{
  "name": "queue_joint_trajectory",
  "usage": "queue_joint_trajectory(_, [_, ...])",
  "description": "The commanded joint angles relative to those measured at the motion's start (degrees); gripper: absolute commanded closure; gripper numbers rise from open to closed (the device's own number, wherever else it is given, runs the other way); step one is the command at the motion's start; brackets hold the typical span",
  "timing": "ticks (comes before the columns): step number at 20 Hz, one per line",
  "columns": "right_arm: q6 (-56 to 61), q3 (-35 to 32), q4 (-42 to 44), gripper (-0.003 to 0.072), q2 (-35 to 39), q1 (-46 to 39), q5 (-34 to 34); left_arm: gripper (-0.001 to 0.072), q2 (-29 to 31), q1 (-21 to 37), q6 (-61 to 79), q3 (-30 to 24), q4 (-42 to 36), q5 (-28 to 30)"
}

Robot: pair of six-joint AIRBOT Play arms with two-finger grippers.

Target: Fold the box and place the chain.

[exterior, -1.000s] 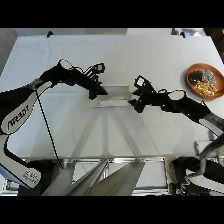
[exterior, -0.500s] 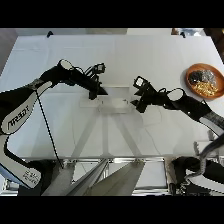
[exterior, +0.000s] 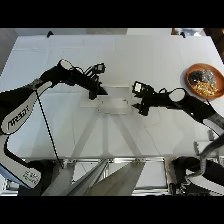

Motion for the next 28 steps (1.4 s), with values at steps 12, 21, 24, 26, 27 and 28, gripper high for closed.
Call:
queue_joint_trajectory(12, [-18.36, -9.20, 14.23, 0.0206, 0.90, 0.00, 2.47, 0.0704, 0.00, 0.00, -0.02, -0.02, 0.00, 0.02])
queue_joint_trajectory(21, [-24.72, -9.18, 29.11, 0.0206, -3.61, 2.12, 0.96, 0.0704, 0.00, 0.00, -0.02, -0.02, 0.00, 0.02])
queue_joint_trajectory(24, [-16.15, -9.18, 27.61, 0.0206, -3.10, 2.08, -2.51, 0.0704, 0.00, 0.00, -0.02, -0.02, 0.00, 0.02])
queue_joint_trajectory(26, [-12.28, -9.18, 25.22, 0.0206, -2.12, 1.62, -4.52, 0.0704, 0.00, 0.00, -0.02, -0.02, 0.00, 0.02])
queue_joint_trajectory(27, [-11.02, -9.18, 24.87, 0.0206, -1.64, 1.20, -5.46, 0.0704, 0.00, 0.00, -0.02, -0.02, 0.00, 0.02])
queue_joint_trajectory(28, [-10.10, -9.18, 24.85, 0.0206, -1.36, 0.92, -6.34, 0.0704, 0.00, 0.00, -0.02, -0.02, 0.00, 0.02])
